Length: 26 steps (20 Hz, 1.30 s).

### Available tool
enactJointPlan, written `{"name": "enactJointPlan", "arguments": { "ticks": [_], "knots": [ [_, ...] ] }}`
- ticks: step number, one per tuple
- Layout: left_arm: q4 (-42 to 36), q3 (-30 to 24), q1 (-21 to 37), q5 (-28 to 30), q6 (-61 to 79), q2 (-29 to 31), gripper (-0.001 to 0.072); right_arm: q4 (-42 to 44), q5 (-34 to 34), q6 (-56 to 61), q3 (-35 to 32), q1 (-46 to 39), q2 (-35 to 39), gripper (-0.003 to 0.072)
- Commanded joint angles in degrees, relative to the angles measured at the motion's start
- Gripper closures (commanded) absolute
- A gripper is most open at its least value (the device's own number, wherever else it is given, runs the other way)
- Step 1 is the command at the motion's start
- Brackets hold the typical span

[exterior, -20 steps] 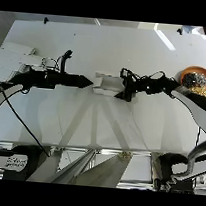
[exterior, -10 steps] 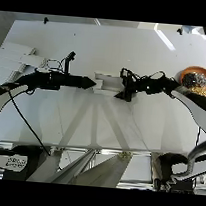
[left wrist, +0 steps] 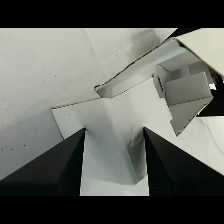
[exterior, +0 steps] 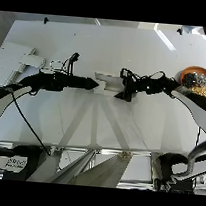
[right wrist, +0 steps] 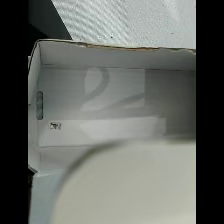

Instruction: Fold the box and place the chain.

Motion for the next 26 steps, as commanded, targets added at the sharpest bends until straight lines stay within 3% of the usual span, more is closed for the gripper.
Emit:
{"name": "enactJointPlan", "arguments": {
  "ticks": [1,7,16,26],
  "knots": [
    [4.07,0.00,-1.68,4.81,-2.60,1.16,0.0302,0.04,0.00,0.07,0.07,0.00,-0.02,0.0166],
    [23.61,1.33,-2.97,8.90,-13.25,4.39,0.0316,0.04,0.00,0.07,0.07,0.00,-0.02,0.0166],
    [25.18,4.52,-5.49,10.01,-17.94,4.63,0.0319,0.04,0.02,0.07,0.07,0.00,-0.02,0.0166],
    [53.00,11.02,-11.78,9.35,-44.72,4.50,0.0375,0.04,0.02,0.07,0.07,0.00,-0.02,0.0166]
  ]
}}
